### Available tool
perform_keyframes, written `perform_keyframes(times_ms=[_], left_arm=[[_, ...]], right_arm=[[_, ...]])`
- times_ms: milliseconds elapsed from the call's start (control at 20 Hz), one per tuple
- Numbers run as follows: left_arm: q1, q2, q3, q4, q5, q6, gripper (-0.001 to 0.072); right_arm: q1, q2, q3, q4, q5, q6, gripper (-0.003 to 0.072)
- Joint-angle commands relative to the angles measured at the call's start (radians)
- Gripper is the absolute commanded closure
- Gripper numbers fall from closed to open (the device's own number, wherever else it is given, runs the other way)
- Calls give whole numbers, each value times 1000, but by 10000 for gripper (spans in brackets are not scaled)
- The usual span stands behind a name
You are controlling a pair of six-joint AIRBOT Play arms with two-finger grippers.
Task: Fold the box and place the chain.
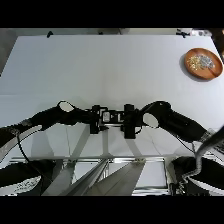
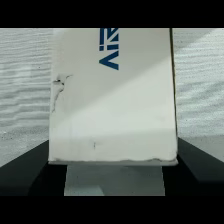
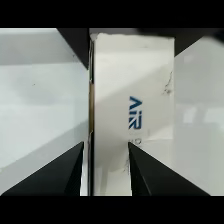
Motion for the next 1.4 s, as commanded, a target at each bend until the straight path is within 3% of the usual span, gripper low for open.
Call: perform_keyframes(times_ms=[0, 100, 150, 200, 250, 400, 550, 650, 900, 1350], left_arm=[[1, 1, 1, 0, 3, 0, 315], [1, 1, 1, 0, 2, 1, 315], [1, 1, 1, 0, 3, 1, 315], [1, 1, 1, 0, 3, 0, 315], [1, 1, 1, 0, 3, 0, 315], [1, 1, 1, 0, 3, 1, 315], [1, 1, 1, 0, 3, 1, 315], [1, 1, 1, 0, 3, 0, 315], [1, 1, 1, 0, 3, 0, 315], [1, 1, 1, 0, 3, 0, 315]], right_arm=[[-41, 42, 3, 2, -37, 1, 386], [-76, 80, 3, 34, -44, 4, 393], [-90, 101, 3, 71, -51, 4, 466], [-100, 127, 3, 122, -68, 4, 650], [-102, 156, 0, 177, -92, 3, 673], [-70, 251, -79, 337, -209, -34, 674], [24, 304, -254, 523, -439, -106, 674], [82, 281, -341, 607, -582, -116, 675], [96, 176, -357, 684, -714, -109, 675], [107, 76, -357, 677, -576, -113, 675]])
